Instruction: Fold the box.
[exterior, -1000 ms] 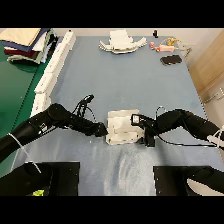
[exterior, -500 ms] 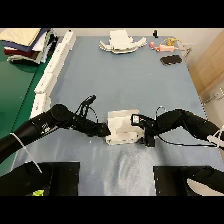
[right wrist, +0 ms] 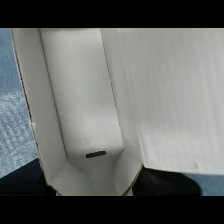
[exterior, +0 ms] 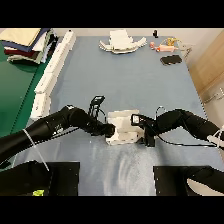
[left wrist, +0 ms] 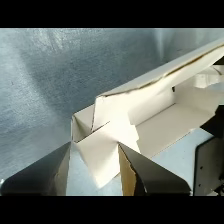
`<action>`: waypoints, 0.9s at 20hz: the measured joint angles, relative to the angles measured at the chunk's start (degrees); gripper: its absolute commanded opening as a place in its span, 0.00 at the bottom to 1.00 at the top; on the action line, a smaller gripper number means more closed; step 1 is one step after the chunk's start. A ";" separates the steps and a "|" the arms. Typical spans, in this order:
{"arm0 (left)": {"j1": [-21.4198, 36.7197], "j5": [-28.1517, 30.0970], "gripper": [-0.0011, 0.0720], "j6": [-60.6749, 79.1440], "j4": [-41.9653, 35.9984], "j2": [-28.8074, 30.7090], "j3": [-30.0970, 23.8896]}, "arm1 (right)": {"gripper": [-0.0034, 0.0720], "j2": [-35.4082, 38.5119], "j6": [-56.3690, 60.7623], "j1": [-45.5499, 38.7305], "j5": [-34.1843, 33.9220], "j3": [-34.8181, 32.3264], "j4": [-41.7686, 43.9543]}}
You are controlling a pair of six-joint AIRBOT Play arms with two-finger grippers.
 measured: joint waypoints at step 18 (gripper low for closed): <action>-9.68 -14.62 0.56 -35.47 22.18 -13.44 16.15 | 0.84 0.00 0.02 0.00 0.00 0.00 0.00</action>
